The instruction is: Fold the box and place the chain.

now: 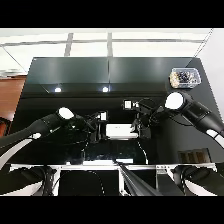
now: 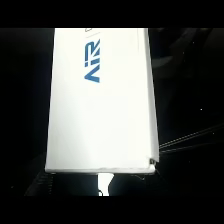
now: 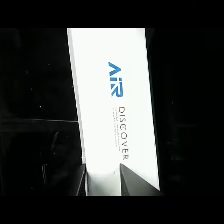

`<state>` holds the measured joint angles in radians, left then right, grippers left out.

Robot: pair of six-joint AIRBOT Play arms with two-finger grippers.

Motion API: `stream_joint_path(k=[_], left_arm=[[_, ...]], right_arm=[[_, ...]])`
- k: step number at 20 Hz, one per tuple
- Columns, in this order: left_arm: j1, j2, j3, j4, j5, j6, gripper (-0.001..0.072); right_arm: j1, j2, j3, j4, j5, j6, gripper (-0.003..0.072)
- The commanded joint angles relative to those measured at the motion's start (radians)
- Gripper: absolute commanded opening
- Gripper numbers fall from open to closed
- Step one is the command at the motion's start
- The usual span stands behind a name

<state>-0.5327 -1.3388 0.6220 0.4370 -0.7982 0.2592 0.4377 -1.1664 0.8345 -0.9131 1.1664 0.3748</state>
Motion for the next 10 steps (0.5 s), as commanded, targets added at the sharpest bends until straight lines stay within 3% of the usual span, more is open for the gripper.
stream_joint_path(k=[1,10], left_arm=[[-0.001,0.0,0.0,0.0,0.001,-0.001,0.0402],[-0.001,0.0,0.0,0.0,0.001,-0.001,0.0402]], right_arm=[[0.0,0.015,0.0,0.002,0.004,0.014,0.0191],[0.001,0.02,-0.001,-0.004,0.004,0.022,0.019]])
